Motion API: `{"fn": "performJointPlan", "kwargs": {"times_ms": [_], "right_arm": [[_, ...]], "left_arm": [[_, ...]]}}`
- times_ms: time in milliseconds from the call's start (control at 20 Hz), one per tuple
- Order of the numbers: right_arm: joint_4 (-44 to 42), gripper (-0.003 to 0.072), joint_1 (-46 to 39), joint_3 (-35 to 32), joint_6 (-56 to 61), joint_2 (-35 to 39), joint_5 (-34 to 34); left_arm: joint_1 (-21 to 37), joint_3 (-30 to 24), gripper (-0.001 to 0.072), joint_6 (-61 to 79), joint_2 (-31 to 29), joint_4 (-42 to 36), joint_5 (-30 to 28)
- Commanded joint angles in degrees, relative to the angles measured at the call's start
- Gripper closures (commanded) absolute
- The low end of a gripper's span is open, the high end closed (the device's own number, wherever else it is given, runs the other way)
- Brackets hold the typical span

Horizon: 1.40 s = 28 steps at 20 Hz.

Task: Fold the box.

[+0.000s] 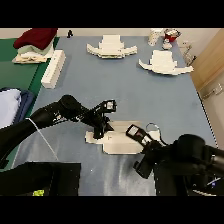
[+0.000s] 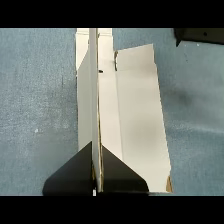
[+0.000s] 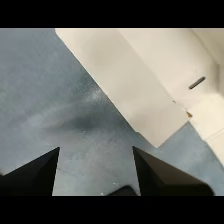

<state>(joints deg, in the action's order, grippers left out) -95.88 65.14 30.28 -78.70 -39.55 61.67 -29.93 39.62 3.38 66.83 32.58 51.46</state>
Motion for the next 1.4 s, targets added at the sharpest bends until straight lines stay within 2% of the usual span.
{"fn": "performJointPlan", "kwargs": {"times_ms": [0,200,300,400,700,850,900,1150,1250,1350], "right_arm": [[11.9,-0.0028,6.6,0.0,-2.9,-8.3,-2.4],[20.5,-0.0028,6.6,0.0,-2.2,-17.2,-7.1],[25.3,-0.0028,6.6,0.2,4.7,-18.0,-10.0],[29.1,-0.0028,6.6,1.1,12.1,-17.1,-8.9],[31.1,-0.0028,6.5,2.7,18.7,-8.5,-3.1],[31.5,-0.0029,3.3,2.7,18.6,-7.3,-0.8],[30.8,-0.0029,1.7,2.7,17.4,-7.3,-1.3],[22.2,-0.0030,-6.6,2.6,-3.9,-7.3,-9.2],[15.0,-0.0030,-12.1,2.6,-17.0,-7.3,-11.8],[3.3,-0.0032,-19.3,2.6,-34.7,-7.7,-12.6]], "left_arm": [[0.0,0.0,0.0694,0.0,0.0,0.0,0.0],[0.0,0.0,0.0694,0.0,0.0,0.0,0.0],[0.0,0.0,0.0694,0.0,0.0,0.0,0.0],[0.0,0.0,0.0694,0.0,0.0,0.0,0.0],[0.0,0.0,0.0694,0.0,0.0,0.0,0.0],[0.0,0.0,0.0694,0.0,0.0,0.0,0.0],[0.0,0.0,0.0694,0.0,0.0,0.0,0.0],[0.0,0.0,0.0694,0.0,0.0,0.0,0.0],[0.0,0.0,0.0694,0.0,0.0,0.0,0.0],[0.0,0.0,0.0694,0.0,0.0,0.0,0.0]]}}
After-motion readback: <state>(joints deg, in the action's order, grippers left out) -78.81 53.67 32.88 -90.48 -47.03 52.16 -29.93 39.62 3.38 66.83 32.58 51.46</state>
